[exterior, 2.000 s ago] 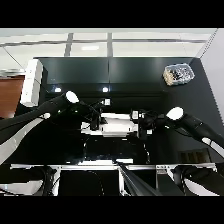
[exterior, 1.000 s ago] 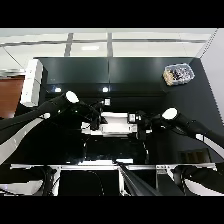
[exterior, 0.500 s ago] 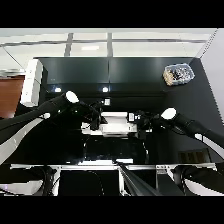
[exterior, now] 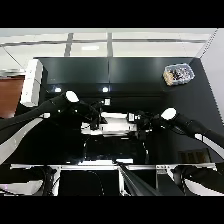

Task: Fold the box and place the chain.

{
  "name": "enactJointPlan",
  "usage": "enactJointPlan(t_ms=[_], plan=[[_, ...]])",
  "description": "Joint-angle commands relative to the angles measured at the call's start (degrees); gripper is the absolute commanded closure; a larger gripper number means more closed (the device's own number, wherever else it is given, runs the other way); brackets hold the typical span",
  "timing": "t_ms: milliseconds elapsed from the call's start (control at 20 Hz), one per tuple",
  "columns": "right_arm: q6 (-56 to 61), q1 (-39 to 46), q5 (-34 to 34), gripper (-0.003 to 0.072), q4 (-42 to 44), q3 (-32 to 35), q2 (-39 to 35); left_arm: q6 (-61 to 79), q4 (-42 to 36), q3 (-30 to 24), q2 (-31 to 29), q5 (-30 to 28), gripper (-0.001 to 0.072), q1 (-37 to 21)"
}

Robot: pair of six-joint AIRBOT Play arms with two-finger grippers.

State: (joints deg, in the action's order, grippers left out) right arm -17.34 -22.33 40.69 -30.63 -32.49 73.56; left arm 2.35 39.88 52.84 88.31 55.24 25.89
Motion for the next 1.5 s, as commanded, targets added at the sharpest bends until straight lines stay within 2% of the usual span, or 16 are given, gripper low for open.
enactJointPlan(t_ms=[0, 50, 200, 350, 400, 450, 500, 550, 600, 700, 800, 900, 1000, 1100, 1200, 1450], plan=[[-0.04, -0.07, 0.20, 0.0203, -0.07, -0.04, 0.04, -1.25, 0.46, 1.86, -0.66, 2.64, 0.0411, -0.68], [-0.04, -0.07, 0.20, 0.0203, -0.07, -0.04, 0.04, -3.23, 2.05, 2.40, -1.77, 3.06, 0.0301, -1.18], [-0.04, -0.07, 0.20, 0.0203, -0.07, -0.04, 0.04, -16.33, 11.26, 2.78, -7.02, 4.00, 0.0070, -3.43], [-0.07, -0.07, 0.22, 0.0215, -0.07, -0.04, 0.04, -32.92, 20.81, 2.75, -11.78, 12.13, 0.0065, -7.15], [-0.04, -0.07, 0.22, 0.0213, -0.07, -0.04, 0.04, -38.71, 21.81, 2.75, -12.48, 17.57, 0.0097, -8.39], [-0.07, -0.07, 0.24, 0.0213, -0.09, -0.04, 0.04, -42.29, 21.22, 2.75, -12.50, 24.20, 0.0179, -9.31], [-0.07, -0.07, 0.22, 0.0214, -0.07, -0.04, 0.04, -43.30, 19.23, 2.45, -12.20, 30.60, 0.0431, -9.79], [-0.07, -0.07, 0.24, 0.0314, -0.07, -0.04, 0.04, -43.06, 15.69, 1.60, -11.91, 35.06, 0.0689, -9.81], [-0.04, -0.07, 0.24, 0.0511, -0.07, -0.04, 0.04, -42.64, 10.21, 0.07, -11.72, 36.54, 0.0683, -9.51], [-0.04, -0.07, 0.22, 0.0524, -0.04, -0.04, 0.04, -36.72, -2.60, -4.44, -11.65, 30.84, 0.0684, -8.46], [-0.04, -0.07, 0.22, 0.0524, -0.02, -0.04, 0.04, -32.24, -12.04, -7.34, -11.61, 19.23, 0.0683, -7.69], [-0.04, -0.07, 0.17, 0.0525, 0.11, -0.04, 0.04, -32.06, -19.56, -7.65, -11.61, 7.06, 0.0684, -7.72], [-0.04, -0.07, 0.20, 0.0524, 0.11, -0.04, 0.04, -32.06, -24.61, -7.65, -11.43, -4.48, 0.0683, -7.58], [-0.04, -0.07, 0.20, 0.0524, 0.11, -0.04, 0.04, -32.46, -23.80, -7.65, -10.10, -11.43, 0.0683, -7.56], [-0.04, -0.07, 0.22, 0.0523, 0.11, -0.04, 0.04, -32.74, -21.75, -7.63, -7.30, -11.58, 0.0683, -8.02], [-0.04, -0.07, 0.20, 0.0524, 0.11, -0.04, 0.04, -32.79, -19.15, -7.65, -0.76, -3.32, 0.0684, -7.41]])
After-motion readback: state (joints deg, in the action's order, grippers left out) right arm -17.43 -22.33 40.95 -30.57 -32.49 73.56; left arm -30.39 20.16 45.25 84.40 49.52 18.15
